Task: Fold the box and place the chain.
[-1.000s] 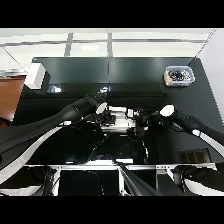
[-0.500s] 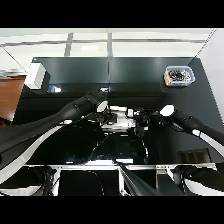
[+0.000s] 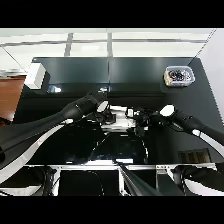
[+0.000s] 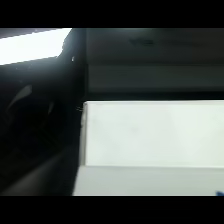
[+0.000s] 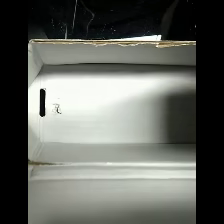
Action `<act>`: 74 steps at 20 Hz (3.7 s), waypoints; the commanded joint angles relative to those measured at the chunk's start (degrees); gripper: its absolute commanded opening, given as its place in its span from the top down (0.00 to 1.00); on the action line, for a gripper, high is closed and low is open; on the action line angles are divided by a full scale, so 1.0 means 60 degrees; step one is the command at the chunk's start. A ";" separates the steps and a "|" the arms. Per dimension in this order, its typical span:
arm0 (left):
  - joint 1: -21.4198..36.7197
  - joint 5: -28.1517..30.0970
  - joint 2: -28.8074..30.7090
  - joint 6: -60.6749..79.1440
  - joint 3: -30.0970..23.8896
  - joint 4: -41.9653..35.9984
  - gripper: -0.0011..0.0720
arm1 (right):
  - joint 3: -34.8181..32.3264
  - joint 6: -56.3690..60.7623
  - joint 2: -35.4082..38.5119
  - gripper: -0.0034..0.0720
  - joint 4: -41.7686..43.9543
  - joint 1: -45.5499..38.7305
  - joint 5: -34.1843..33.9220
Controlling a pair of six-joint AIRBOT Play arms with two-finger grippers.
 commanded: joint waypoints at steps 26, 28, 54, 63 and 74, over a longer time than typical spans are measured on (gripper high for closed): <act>0.0029 -0.0244 -0.0040 0.0004 0.0007 -0.0135 0.95 | 0.0062 0.1188 0.1198 0.71 -0.0743 0.0058 0.0656; 0.0029 -0.0244 -0.0040 0.0004 0.0007 -0.0131 0.95 | 0.0062 0.1224 0.1056 0.71 0.0044 0.0193 0.0594; 0.0029 -0.0219 -0.0040 0.0004 0.0007 -0.0138 0.95 | 0.1020 1.3176 0.2998 0.94 -0.2987 -0.3657 0.6375; 0.0029 -0.0219 -0.0040 0.0004 0.0007 -0.0138 0.95 | -0.1523 1.4954 0.1694 0.94 -0.0412 -0.4492 0.2506; 0.0025 -0.0262 -0.0040 0.0004 0.0007 -0.0157 0.95 | -0.0987 1.3923 0.0787 0.89 0.0780 -0.2397 0.2637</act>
